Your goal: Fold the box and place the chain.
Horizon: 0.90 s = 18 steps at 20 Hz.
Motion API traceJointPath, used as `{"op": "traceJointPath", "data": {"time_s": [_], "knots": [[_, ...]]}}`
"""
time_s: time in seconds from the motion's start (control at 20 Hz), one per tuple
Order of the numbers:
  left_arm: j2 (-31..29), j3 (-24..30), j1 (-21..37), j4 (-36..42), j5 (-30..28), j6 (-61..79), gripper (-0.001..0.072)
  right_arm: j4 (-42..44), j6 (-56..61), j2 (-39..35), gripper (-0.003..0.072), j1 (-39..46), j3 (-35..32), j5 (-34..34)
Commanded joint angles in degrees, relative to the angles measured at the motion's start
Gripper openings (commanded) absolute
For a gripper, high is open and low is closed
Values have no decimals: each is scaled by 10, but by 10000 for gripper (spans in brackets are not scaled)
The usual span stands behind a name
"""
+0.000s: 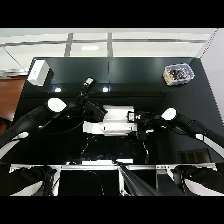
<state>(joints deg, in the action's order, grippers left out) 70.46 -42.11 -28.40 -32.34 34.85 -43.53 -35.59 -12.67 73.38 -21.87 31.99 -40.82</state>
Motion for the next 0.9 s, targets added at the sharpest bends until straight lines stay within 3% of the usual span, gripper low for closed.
{"op": "traceJointPath", "data": {"time_s": [0.0, 0.15, 0.25, 0.35, 0.65, 0.75, 0.85], "knots": [[57, 3, -1, 25, -53, -2, 25, 0, 0, 0, 137, 0, 0, -1], [100, 3, -12, 24, -42, -2, 25, 0, 0, 0, 137, 0, 0, -1], [99, 0, -9, 22, -44, -2, 25, 0, 0, 0, 138, 0, 0, -1], [81, -19, 8, -14, -7, -2, 25, 0, 0, 0, 138, 0, 0, -1], [-101, -57, 103, -104, 159, -7, 24, 0, 0, 0, 137, 0, 0, -1], [-171, -40, 134, -129, 214, -6, 24, 0, 0, 0, 138, 0, 0, -1], [-225, 12, 158, -152, 240, 1, 26, 0, 0, 0, 137, 0, 0, -1]]}}
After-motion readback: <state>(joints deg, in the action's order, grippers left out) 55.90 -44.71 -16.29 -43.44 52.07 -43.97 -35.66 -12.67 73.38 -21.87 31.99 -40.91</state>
